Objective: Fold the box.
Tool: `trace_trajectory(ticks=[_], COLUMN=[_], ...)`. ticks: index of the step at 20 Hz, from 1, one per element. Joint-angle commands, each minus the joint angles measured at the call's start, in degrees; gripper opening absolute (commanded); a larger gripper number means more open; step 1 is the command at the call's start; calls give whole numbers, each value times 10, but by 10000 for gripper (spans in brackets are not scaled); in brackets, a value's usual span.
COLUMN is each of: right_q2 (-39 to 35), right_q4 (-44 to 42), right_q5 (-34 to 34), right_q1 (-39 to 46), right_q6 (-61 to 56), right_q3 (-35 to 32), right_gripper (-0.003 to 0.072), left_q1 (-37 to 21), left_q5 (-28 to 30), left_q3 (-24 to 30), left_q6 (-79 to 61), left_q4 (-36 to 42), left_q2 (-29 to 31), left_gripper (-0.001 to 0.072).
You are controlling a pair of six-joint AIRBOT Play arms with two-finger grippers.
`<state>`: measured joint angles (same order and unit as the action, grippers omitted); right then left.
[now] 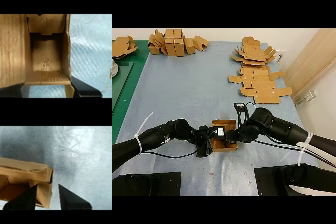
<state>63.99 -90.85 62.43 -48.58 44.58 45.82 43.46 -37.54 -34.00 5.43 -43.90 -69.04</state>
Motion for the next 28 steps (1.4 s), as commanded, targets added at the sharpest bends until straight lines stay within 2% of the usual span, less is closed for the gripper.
trace_trajectory(ticks=[1, 13, 15, 17, 18, 20, 22, 27, 28], right_q2=[40, 98, 101, 102, 103, 104, 105, 104, 103], right_q4=[16, 23, 27, 26, 25, 26, 26, 23, 23], right_q5=[22, 42, 41, 38, 37, 36, 34, 31, 32], right_q1=[-17, -19, -19, -19, -19, -19, -19, -19, -19], right_q6=[-26, -48, -49, -49, -49, -49, -49, -33, -33], right_q3=[32, 35, 35, 35, 35, 35, 35, 35, 35], right_gripper=[422, 416, 327, 202, 198, 81, 6, 8, 69], left_q1=[0, 0, 0, 0, 0, 0, 0, 0, 0], left_q5=[0, 0, 0, 0, 0, 0, 0, 0, 0], left_q3=[0, 0, 0, 0, 0, 0, 0, 0, 0], left_q6=[0, 0, 0, 0, 0, 0, 0, 0, 0], left_q4=[0, 0, 0, 0, 0, 0, 0, 0, 0], left_q2=[0, 0, 0, 0, 0, 0, 0, 0, 0], left_gripper=[531, 531, 531, 531, 531, 531, 531, 531, 531])
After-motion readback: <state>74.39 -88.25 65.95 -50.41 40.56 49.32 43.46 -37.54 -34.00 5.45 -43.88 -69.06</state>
